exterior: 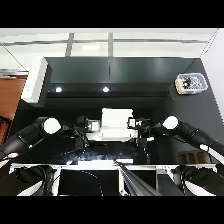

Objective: Fold the box and place the chain.

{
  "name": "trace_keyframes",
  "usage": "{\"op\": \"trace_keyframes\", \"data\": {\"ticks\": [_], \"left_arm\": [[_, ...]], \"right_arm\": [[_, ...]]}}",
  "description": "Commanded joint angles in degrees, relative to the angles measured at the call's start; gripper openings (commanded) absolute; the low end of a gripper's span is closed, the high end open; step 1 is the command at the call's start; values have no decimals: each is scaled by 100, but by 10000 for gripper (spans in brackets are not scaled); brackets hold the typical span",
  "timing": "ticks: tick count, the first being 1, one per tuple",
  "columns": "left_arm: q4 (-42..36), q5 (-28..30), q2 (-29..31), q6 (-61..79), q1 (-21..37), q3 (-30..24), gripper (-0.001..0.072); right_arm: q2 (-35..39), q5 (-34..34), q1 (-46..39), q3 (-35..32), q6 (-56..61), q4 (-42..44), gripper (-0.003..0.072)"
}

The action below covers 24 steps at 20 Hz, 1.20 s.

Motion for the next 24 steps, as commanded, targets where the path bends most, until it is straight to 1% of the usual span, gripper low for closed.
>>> {"op": "trace_keyframes", "data": {"ticks": [1,3,7,8,12,16,18,22,24], "left_arm": [[-450,409,-240,212,-66,-48,706],[-581,363,-260,212,-68,-48,693],[-1047,494,-293,302,-68,-48,685],[-1091,518,-310,302,-68,-48,606],[-1099,407,-319,299,-136,-48,235],[-1178,455,-323,299,-319,-48,225],[-1497,501,-385,299,-345,-48,225],[-2243,682,-721,302,-352,-48,217],[-2310,678,-774,302,-354,-48,217]], "right_arm": [[0,4,2,-2,0,0,130],[0,4,2,-2,2,0,129],[0,4,2,-2,0,0,129],[0,4,2,-2,0,0,129],[0,4,2,-2,2,0,129],[0,4,2,-2,0,0,129],[0,4,2,-2,2,0,129],[0,4,2,-2,2,0,129],[0,4,2,-2,0,0,129]]}}
